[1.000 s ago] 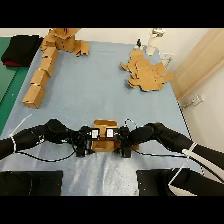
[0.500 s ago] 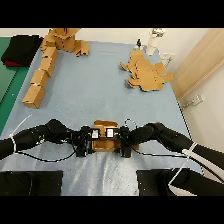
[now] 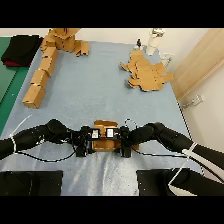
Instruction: Fold the box.
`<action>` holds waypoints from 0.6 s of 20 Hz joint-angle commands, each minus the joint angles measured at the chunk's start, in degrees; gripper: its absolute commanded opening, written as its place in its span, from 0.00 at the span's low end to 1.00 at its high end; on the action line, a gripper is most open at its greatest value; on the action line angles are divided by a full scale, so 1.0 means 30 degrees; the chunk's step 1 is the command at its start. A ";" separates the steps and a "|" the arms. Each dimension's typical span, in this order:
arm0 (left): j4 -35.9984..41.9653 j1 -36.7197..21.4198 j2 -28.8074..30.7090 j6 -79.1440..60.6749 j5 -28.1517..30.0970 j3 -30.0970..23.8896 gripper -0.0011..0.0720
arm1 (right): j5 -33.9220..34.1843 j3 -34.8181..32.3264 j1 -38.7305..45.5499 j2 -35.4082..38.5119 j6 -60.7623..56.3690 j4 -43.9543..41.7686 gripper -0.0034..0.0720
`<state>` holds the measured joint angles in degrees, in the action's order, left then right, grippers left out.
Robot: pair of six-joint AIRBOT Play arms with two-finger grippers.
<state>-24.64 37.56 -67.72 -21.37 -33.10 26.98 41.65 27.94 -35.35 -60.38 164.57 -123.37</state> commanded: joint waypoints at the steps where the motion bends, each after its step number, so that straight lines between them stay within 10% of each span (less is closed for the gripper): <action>1: 0.0007 -0.0007 -0.0007 -0.0007 0.0022 0.0007 0.66 | 0.0000 0.0007 -0.0015 0.0007 -0.0007 -0.0007 0.73; 8: 0.0007 -0.0007 -0.0007 -0.0007 0.0022 0.0007 0.66 | 0.1268 0.0007 -0.0022 0.0007 0.0000 -0.0007 0.74; 9: 0.0000 -0.0007 -0.0007 -0.0007 0.0022 0.0007 0.66 | 0.1501 0.0015 -0.0022 0.0036 0.0000 0.0058 1.00; 12: 0.0000 -0.0007 -0.0007 -0.0007 0.0022 0.0007 0.66 | 0.1574 0.0364 -0.0015 0.0131 -0.0321 -0.0102 1.00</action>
<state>-24.62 37.56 -67.72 -21.43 -32.91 26.96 44.69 28.32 -35.35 -60.20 164.42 -123.37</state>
